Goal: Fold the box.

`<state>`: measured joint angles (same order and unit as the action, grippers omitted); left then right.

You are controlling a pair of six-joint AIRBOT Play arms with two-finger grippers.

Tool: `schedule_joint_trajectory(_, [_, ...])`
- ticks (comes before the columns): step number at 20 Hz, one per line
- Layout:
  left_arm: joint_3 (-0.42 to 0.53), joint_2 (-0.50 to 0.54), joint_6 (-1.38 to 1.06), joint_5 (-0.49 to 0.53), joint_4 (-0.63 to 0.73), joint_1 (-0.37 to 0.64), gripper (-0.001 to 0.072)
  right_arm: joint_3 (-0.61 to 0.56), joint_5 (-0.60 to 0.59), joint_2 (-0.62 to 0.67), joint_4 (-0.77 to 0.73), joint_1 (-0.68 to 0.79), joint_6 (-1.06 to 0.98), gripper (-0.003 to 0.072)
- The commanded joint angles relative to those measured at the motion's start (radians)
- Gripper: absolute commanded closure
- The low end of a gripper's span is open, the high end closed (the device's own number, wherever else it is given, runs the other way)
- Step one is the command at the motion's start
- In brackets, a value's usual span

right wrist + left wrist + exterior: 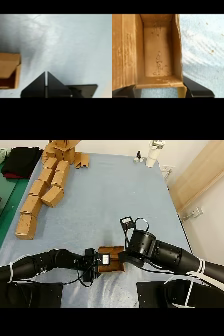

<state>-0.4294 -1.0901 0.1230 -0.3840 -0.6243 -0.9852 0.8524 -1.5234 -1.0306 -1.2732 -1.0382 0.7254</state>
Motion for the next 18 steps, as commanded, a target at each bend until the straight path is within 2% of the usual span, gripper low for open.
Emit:
schedule_joint_trajectory(1, [0.0,-0.001,0.0,0.0,0.0,0.0,0.0359,-0.049,0.059,0.008,0.09,0.097,0.169,0.0683])
schedule_joint_trajectory(3, [0.0,-0.001,0.0,0.0,0.0,0.0,0.0359,-0.086,0.305,0.006,-0.022,0.28,0.367,0.0683])
schedule_joint_trajectory(4, [0.0,-0.001,0.0,0.0,0.0,0.0,0.0359,-0.088,0.439,-0.002,-0.172,0.393,0.514,0.0683])
schedule_joint_trajectory(5, [0.0,-0.001,0.0,0.0,0.0,0.0,0.0359,-0.086,0.55,-0.022,-0.406,0.517,0.721,0.0683])
schedule_joint_trajectory(6, [0.0,-0.001,0.0,0.0,0.0,0.0,0.0359,-0.083,0.59,-0.051,-0.665,0.624,0.958,0.0683])
schedule_joint_trajectory(7, [0.0,-0.001,0.0,0.0,0.0,0.0,0.0359,-0.075,0.563,-0.095,-0.938,0.718,1.188,0.0683])
schedule_joint_trajectory(8, [0.0,-0.001,0.0,0.0,0.0,0.0,0.0359,-0.067,0.491,-0.14,-1.138,0.782,1.363,0.0683])
schedule_joint_trajectory(9, [0.0,-0.001,0.0,0.0,0.0,0.0,0.0358,-0.06,0.41,-0.174,-1.268,0.817,1.473,0.0683])
schedule_joint_trajectory(10, [0.0,-0.001,0.0,0.0,0.0,0.0,0.0359,-0.059,0.349,-0.19,-1.337,0.827,1.541,0.0683])
schedule_joint_trajectory(12, [0.0,-0.001,0.0,0.0,0.0,0.0,0.0359,-0.061,0.249,-0.193,-1.362,0.813,1.606,0.0683])
schedule_joint_trajectory(15, [0.0,-0.001,0.0,0.0,0.0,0.0,0.0359,-0.109,0.215,-0.155,-1.357,0.769,1.612,0.0683])
schedule_joint_trajectory(18, [0.0,-0.001,0.0,0.0,0.0,0.0,0.0358,-0.221,0.231,-0.085,-1.346,0.712,1.615,0.0684])
